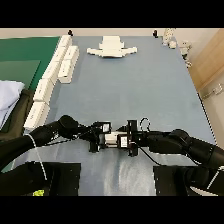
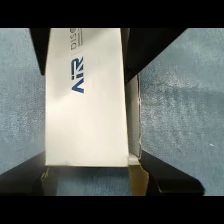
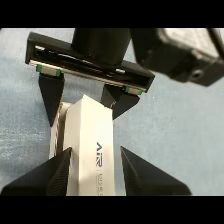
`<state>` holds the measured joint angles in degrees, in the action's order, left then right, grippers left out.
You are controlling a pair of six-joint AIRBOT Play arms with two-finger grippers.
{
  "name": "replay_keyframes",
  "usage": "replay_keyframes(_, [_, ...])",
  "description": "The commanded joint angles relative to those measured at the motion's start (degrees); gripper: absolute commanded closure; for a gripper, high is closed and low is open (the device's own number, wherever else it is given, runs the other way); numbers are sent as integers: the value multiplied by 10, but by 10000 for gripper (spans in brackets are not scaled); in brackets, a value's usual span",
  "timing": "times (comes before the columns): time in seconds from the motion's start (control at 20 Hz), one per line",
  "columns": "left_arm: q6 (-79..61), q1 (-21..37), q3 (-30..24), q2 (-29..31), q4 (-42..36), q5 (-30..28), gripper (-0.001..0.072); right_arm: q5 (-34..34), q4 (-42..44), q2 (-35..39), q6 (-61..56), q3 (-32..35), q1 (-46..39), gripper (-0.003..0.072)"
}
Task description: Fold the box.
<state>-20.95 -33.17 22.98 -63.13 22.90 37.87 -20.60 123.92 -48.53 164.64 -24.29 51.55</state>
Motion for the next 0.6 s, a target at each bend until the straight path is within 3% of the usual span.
replay_keyframes(0.0, [0,-1,0,0,1,2,241,-31,9,-4,0,0,0,185])
replay_keyframes(0.55, [0,-1,0,0,1,2,241,-52,46,40,-4,0,0,185])
